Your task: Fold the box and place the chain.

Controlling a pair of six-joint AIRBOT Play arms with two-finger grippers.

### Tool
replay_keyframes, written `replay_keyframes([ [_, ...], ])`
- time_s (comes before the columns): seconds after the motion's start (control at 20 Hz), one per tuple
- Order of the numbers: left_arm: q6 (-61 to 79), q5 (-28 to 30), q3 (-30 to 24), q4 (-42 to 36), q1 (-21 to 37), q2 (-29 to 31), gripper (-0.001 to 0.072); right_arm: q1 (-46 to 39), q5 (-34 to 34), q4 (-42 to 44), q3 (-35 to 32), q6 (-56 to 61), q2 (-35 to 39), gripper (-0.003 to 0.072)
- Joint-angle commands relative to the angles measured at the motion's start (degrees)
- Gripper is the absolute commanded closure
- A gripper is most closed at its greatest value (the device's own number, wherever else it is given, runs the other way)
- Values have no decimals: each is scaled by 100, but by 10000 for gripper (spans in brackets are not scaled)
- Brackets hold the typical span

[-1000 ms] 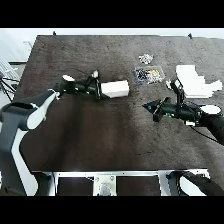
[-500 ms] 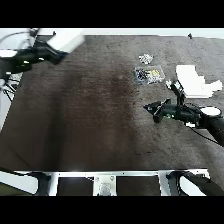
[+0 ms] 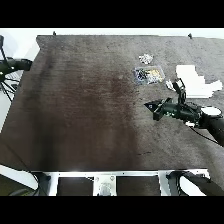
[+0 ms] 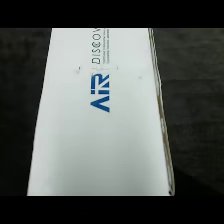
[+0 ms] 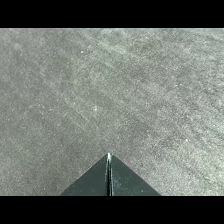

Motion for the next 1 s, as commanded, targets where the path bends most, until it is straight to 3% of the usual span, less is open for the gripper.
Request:
replay_keyframes([
  [0.0,-188,463,0,76,109,-476,690,2,-42,57,-2,2,4,684],
  [0.3,-225,1438,0,26,109,-802,689,2,-68,197,-2,-2,2,684],
  [0.95,680,1626,7,-483,109,-1117,689,4,-72,249,-2,0,2,684],
])
